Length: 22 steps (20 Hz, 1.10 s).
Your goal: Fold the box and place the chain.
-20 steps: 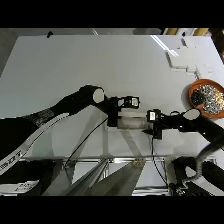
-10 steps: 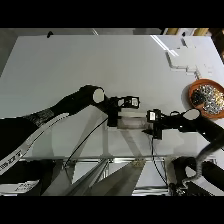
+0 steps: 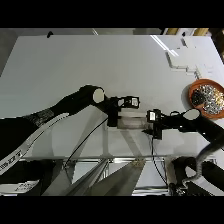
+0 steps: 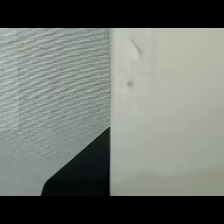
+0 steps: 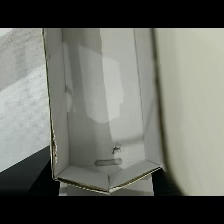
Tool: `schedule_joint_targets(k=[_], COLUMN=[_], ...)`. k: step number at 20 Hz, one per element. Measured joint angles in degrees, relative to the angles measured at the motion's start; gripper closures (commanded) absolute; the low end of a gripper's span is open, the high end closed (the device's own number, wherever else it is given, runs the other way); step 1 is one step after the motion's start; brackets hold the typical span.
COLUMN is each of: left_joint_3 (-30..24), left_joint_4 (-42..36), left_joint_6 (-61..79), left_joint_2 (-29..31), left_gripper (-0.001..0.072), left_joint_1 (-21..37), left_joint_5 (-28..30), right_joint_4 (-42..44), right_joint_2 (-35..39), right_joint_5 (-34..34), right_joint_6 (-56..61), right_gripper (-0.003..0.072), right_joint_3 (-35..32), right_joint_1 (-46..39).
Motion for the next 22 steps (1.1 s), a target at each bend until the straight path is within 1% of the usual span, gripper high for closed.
schedule_joint_targets(k=[1,2,3,4,6,8,10,11,12,13,14,16,17,18,19,20,22], left_joint_3=[0.0,0.0,-0.1,-0.1,-0.2,0.0,-0.1,0.0,-0.1,-0.1,-0.1,-0.1,-0.1,-0.1,-0.1,-0.1,-0.1], left_joint_4=[-0.1,-0.2,-0.3,-0.2,0.4,0.2,1.9,3.3,4.7,6.5,8.4,11.3,12.0,12.3,12.2,12.1,11.9], left_joint_6=[0.0,0.0,0.0,-0.2,-0.3,-0.6,-1.5,-2.7,-4.0,-5.7,-7.4,-10.8,-12.1,-13.4,-14.1,-14.8,-15.8], left_joint_2=[0.0,0.0,0.0,0.1,0.6,1.7,3.1,3.9,4.7,5.7,6.7,8.9,9.8,10.8,11.4,11.9,12.3], left_gripper=[0.0697,0.0629,0.0385,0.0042,0.001,0.0012,0.0014,0.0036,0.0156,0.0252,0.0328,0.0348,0.0493,0.0684,0.0708,0.0708,0.0707], left_joint_1=[0.0,0.0,0.0,0.0,0.0,0.3,0.7,1.0,1.3,1.8,2.2,2.8,2.8,2.5,1.7,0.5,-2.9], left_joint_5=[0.0,0.0,0.0,0.3,-0.9,-0.8,-2.6,-3.3,-4.9,-6.3,-7.7,-10.8,-12.1,-13.4,-14.4,-15.2,-15.1], right_joint_4=[0.0,0.0,0.0,0.0,0.0,0.0,0.0,0.0,0.0,0.0,0.0,0.0,0.0,0.0,0.0,0.0,0.0], right_joint_2=[0.0,0.0,0.0,0.0,0.0,0.0,0.0,0.0,0.0,0.0,0.0,0.0,0.0,0.0,0.0,0.0,0.0], right_joint_5=[0.0,0.0,0.0,0.0,-0.1,-0.1,-0.1,-0.1,-0.1,-0.1,0.0,0.0,0.0,0.0,0.0,0.0,0.0], right_joint_6=[0.0,0.0,0.0,0.0,-0.1,-0.1,-0.1,-0.1,-0.1,0.0,0.0,0.0,0.0,0.0,0.0,0.0,0.0], right_gripper=[0.0349,0.0349,0.0349,0.0349,0.0349,0.0349,0.0349,0.0349,0.0349,0.0349,0.0349,0.0349,0.0349,0.0349,0.0349,0.0349,0.0349], right_joint_3=[0.0,0.0,0.0,0.0,0.0,0.0,0.0,0.0,0.0,0.0,0.0,0.0,0.0,0.0,0.0,0.0,0.0], right_joint_1=[0.0,0.0,0.0,0.0,0.0,0.0,0.0,0.0,0.0,0.0,0.0,0.0,0.0,0.0,0.0,0.0,0.0])
